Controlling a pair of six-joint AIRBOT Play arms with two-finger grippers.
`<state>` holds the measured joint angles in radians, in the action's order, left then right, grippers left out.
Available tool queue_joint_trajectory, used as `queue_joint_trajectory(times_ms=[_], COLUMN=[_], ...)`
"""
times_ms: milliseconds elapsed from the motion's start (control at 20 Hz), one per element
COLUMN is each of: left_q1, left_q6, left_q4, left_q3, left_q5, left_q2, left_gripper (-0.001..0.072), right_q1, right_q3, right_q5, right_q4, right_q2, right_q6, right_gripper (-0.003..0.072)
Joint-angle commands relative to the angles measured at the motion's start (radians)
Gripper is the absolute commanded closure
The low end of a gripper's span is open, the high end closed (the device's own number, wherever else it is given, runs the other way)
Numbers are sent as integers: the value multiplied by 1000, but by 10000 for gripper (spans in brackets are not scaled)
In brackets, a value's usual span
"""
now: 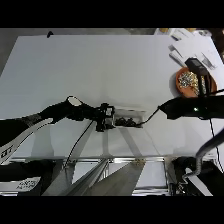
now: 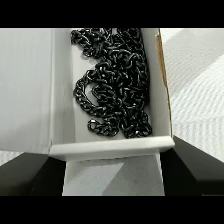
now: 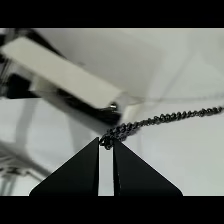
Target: Fold the box and place the chain.
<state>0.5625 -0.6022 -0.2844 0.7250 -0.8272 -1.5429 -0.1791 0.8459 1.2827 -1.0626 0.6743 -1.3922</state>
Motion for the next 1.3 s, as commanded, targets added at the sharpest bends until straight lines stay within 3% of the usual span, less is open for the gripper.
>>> queue_joint_trajectory(times_ms=[0, 150, 300, 500, 750, 900, 950, 1050, 1200, 1250], left_q1=[0, 0, 0, 0, 0, 0, 0, 0, 0, 0], left_q6=[0, 0, 0, 0, 0, 0, 0, 0, 0, 0], left_q4=[0, 0, 0, 0, 0, 0, 0, 0, 0, 0], left_q3=[0, 0, 0, 0, 0, 0, 0, 0, 0, 0], left_q5=[0, 0, 0, 0, 0, 0, 0, 1, 1, 1], left_q2=[0, 0, 0, 0, 0, 0, 0, 0, 0, 0], left_gripper=[640, 640, 640, 640, 640, 640, 640, 640, 640, 640], right_q1=[-1, -1, -73, -232, -279, -278, -275, -238, -98, -39], right_q3=[0, 0, -18, -120, -165, -155, -132, -47, 68, 75], right_q5=[42, 13, -100, -314, -372, -384, -365, -309, -247, -249], right_q4=[233, 385, 399, 291, 213, 201, 198, 179, 77, 23], right_q2=[-55, -55, -55, -9, 194, 243, 239, 231, 231, 230], right_q6=[78, 140, 196, 196, 195, 266, 323, 372, 336, 314], right_gripper=[673, 673, 673, 672, 666, 469, 458, 464, 672, 672])
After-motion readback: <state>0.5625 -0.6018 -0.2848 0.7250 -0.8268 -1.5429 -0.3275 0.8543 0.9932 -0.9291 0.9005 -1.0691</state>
